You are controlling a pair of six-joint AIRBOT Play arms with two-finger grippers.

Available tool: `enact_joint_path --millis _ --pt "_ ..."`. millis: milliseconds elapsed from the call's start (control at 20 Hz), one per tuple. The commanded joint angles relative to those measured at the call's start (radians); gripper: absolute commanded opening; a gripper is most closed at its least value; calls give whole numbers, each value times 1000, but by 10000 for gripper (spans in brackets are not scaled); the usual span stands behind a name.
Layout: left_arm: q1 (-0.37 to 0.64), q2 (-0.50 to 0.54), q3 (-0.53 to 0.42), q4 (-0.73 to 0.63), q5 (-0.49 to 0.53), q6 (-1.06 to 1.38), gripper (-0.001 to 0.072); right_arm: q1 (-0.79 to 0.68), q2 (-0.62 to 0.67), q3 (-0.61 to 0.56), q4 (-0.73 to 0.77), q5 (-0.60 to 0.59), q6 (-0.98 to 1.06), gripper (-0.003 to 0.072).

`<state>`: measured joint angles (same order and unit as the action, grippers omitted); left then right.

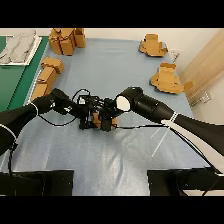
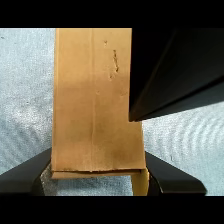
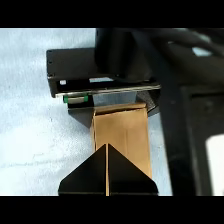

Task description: Fold the box.

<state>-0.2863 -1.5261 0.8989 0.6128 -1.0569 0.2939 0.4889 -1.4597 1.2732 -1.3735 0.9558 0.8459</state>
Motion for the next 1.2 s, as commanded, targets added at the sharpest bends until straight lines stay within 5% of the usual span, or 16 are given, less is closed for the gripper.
enact_joint_path --millis 0,1150 --pt "0 -1 0 0 2 0 287 4 -5 0 45 -22 -16 14" --pt "0 -1 0 0 0 0 287 3 -58 -1 61 47 -5 11"
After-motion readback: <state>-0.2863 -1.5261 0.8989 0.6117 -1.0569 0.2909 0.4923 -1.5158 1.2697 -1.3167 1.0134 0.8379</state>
